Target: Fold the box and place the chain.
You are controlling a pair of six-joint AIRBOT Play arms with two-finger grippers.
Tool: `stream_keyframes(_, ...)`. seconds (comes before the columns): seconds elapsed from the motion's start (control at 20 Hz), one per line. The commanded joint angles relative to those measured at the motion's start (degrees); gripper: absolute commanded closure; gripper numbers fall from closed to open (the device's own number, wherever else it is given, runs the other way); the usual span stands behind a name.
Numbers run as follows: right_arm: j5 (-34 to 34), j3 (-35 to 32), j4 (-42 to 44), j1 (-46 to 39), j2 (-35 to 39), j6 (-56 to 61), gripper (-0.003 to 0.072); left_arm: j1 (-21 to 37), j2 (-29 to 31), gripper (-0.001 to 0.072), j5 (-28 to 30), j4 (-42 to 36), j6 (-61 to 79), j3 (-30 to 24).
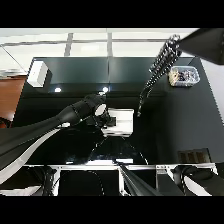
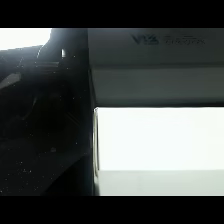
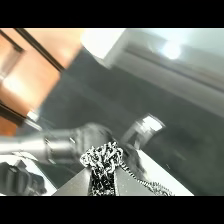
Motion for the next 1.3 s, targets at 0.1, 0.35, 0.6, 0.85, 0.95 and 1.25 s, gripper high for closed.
stream_keyframes(0.1, -7.0, 0.0, 2.9, 0.7, 0.0, 0.0, 0.0675, 0.0, 0.0, 0.0683, 0.0, 0.0, 0.0, 0.0)
stream_keyframes(0.35, -9.3, 0.0, 7.1, 0.7, 0.0, -2.1, 0.0675, 0.0, 0.0, 0.0682, 0.0, 0.0, 0.0, 0.0)
stream_keyframes(0.6, -10.1, 0.0, 7.9, 0.7, 0.0, -2.3, 0.0675, 0.0, 0.0, 0.0682, 0.1, 0.0, 0.0, 0.0)
stream_keyframes(0.85, -9.9, 0.0, 8.2, 0.7, -0.2, -2.3, 0.0675, 0.0, 0.0, 0.0682, 0.0, 0.0, 0.0, 0.0)
stream_keyframes(0.95, -7.3, -0.9, 7.7, 0.7, -0.7, -2.1, 0.0674, 0.0, 0.0, 0.0682, 0.0, 0.0, 0.0, 0.0)
stream_keyframes(1.25, -8.6, -22.1, 7.0, 5.0, -0.8, -2.4, 0.0674, 0.0, 0.0, 0.0682, 0.0, 0.0, 0.0, 0.0)
